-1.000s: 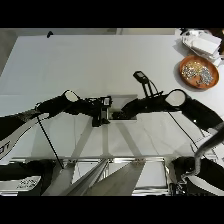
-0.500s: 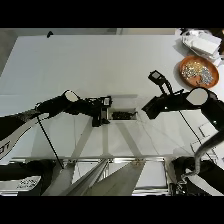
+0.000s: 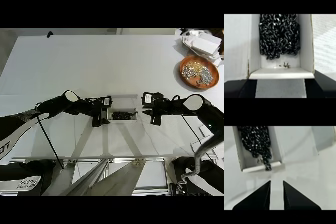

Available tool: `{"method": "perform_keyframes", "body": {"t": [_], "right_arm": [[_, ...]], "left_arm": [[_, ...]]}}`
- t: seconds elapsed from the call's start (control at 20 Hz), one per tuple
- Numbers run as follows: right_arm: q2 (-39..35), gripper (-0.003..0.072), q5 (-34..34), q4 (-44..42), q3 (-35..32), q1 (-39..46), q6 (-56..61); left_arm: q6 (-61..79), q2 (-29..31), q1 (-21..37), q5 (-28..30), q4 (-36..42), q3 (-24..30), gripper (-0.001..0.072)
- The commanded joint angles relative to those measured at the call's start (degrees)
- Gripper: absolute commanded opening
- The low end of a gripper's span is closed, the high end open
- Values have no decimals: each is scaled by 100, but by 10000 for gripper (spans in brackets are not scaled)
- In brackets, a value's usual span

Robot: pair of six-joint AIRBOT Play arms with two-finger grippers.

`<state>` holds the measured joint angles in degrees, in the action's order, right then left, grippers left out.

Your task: Fold the box and place the chain.

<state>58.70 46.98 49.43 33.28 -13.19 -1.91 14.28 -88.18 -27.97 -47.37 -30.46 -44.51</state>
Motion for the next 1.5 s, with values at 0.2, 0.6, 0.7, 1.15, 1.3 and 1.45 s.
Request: {"method": "perform_keyframes", "body": {"t": [0.2,0.6,0.7,1.15,1.3,1.45], "right_arm": [[431,180,229,-485,-61,4,-916],[428,179,-13,-525,-61,4,-916],[428,179,-37,-686,-61,4,-997],[428,176,15,-929,-61,4,-1311],[428,157,17,-914,-105,4,-1311],[431,84,37,-911,-120,4,-1311]], "left_arm": [[2,4,2,-2,0,-2,151],[2,4,2,0,-2,-2,151],[2,4,2,0,0,-2,151],[2,4,2,0,-2,-2,151],[2,4,2,0,0,-2,151],[2,4,2,0,0,-2,151]]}}
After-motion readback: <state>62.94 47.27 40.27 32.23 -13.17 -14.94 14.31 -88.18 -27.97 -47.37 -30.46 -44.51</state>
